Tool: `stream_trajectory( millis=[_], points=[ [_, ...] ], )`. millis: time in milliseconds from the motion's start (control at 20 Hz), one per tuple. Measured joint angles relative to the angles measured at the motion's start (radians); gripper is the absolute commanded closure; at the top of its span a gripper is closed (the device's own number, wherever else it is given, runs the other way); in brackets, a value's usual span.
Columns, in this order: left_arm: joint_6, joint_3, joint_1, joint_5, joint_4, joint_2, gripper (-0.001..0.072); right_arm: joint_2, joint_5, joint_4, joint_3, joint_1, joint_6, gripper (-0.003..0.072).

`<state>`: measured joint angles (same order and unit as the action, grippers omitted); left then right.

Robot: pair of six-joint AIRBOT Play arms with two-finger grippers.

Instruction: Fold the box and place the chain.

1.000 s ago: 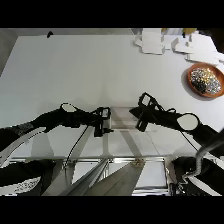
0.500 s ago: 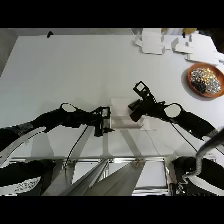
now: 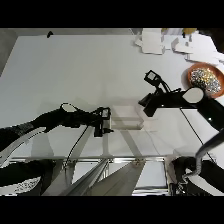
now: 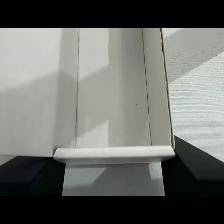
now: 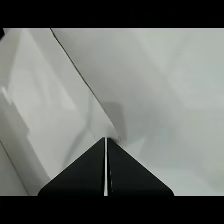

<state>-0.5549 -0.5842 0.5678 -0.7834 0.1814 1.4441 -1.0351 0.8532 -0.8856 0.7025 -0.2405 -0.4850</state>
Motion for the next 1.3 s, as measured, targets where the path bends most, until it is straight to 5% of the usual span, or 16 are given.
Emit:
stream_trajectory(
  millis=[250, 400, 450, 850, 1150, 1300],
  points=[
    [0.001, 0.000, 0.000, 0.001, -0.001, 0.000, 0.0501, 0.076, 0.251, -0.133, 0.031, 0.029, 0.345, 0.0664],
    [0.002, 0.000, 0.000, 0.001, -0.002, 0.000, 0.0501, 0.084, 0.318, -0.164, 0.013, 0.054, 0.440, 0.0302],
    [0.002, 0.000, 0.000, 0.001, -0.002, 0.000, 0.0501, 0.085, 0.317, -0.168, -0.004, 0.062, 0.460, 0.0288],
    [0.002, 0.000, 0.000, 0.001, -0.002, 0.000, 0.0501, 0.084, 0.147, -0.051, -0.223, 0.081, 0.612, 0.0291],
    [0.002, 0.000, 0.000, 0.001, -0.003, 0.000, 0.0501, 0.040, 0.069, 0.066, -0.280, 0.082, 0.681, 0.0292],
    [0.002, 0.000, 0.000, 0.001, -0.002, 0.000, 0.0501, 0.011, 0.053, 0.106, -0.286, 0.080, 0.690, 0.0412]
  ],
)
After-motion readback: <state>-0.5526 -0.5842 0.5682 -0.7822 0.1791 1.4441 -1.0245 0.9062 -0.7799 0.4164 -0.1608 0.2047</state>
